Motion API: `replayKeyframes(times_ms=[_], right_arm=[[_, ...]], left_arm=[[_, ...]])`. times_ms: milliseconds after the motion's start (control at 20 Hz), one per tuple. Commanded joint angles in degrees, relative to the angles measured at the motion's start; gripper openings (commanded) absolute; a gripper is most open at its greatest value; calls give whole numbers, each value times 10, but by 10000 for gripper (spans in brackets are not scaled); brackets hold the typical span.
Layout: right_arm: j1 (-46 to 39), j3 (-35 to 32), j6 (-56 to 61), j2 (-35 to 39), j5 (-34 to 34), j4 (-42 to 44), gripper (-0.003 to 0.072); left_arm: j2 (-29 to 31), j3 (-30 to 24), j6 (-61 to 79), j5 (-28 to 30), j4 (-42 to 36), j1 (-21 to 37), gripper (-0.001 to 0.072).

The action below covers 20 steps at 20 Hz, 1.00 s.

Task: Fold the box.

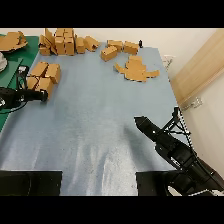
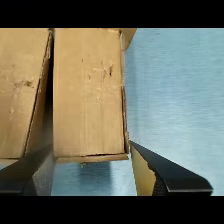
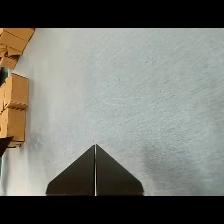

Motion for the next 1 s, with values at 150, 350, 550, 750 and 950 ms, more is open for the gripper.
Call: replayKeyframes(times_ms=[150, 350, 550, 750, 950], right_arm=[[8, 1, -3, 0, 20, 1, 3], [41, 3, -21, -5, 24, 1, 4], [75, 67, -106, -85, 6, 2, 4], [104, 218, -332, -230, -126, 116, 4], [106, 397, -640, -388, -372, 307, 4]], left_arm=[[132, 1, -161, -210, 147, 39, 699], [228, 0, -174, -266, 237, 47, 265], [256, 0, -211, -385, 201, -35, 12], [219, 0, -320, -379, 169, -217, 12], [162, 4, -393, -326, 168, -347, 13]])
